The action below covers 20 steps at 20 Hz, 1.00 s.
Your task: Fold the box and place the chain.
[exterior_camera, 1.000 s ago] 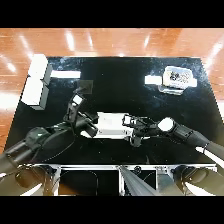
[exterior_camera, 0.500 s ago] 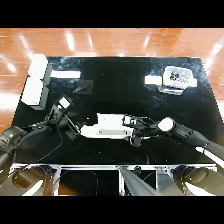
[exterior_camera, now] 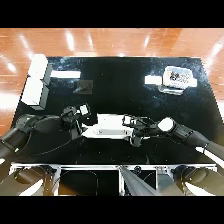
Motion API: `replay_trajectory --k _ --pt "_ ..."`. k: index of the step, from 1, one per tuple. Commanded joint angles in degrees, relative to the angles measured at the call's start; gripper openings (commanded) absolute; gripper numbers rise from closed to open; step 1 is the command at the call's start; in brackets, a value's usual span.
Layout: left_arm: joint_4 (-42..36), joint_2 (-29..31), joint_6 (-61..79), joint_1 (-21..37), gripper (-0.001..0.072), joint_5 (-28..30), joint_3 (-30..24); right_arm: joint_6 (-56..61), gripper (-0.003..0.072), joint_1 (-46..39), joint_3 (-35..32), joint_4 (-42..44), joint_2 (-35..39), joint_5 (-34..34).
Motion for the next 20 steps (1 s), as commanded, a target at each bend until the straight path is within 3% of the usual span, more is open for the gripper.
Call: replay_trajectory --k 1,5,20 --pt "0.07 -2.62 4.13 1.18 0.065 -1.6 1.62 0.0 0.0538 0.0 0.02 0.02 0.04 0.0" --pt "-1.7 -2.8 18.23 0.59 0.064 7.52 1.55 0.02 0.0538 0.0 0.02 0.02 0.04 -0.02" --pt "-5.92 -9.03 19.8 -4.17 0.0621 3.32 1.49 0.02 0.0538 0.0 0.02 0.02 0.04 -0.02"
